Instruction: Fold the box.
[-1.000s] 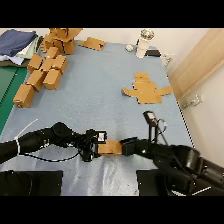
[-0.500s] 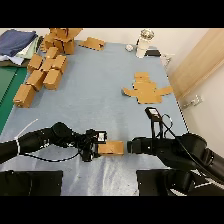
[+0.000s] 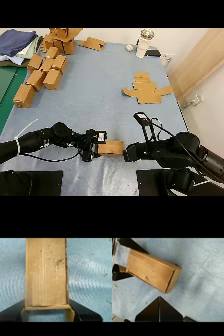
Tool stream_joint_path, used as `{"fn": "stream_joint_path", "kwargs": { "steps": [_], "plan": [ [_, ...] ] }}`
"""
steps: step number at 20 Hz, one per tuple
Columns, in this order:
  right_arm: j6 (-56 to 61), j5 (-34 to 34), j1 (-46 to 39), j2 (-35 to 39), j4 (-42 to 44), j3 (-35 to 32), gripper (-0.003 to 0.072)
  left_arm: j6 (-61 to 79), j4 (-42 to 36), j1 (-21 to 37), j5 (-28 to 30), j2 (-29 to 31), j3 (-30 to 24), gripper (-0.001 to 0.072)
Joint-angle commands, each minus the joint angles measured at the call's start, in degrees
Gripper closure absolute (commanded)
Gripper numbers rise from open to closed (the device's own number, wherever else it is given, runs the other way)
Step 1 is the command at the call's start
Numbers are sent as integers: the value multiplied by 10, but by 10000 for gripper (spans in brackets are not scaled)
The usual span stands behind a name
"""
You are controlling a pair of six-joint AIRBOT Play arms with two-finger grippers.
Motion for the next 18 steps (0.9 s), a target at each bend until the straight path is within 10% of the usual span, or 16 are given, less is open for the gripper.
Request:
{"fn": "stream_joint_path", "kwargs": {
  "steps": [1,18],
  "plan": [
    [-38,18,0,-22,18,0,684,0,0,0,0,0,0,399],
    [-50,36,0,-87,-1,-1,685,0,0,0,0,0,0,399]
  ]
}}
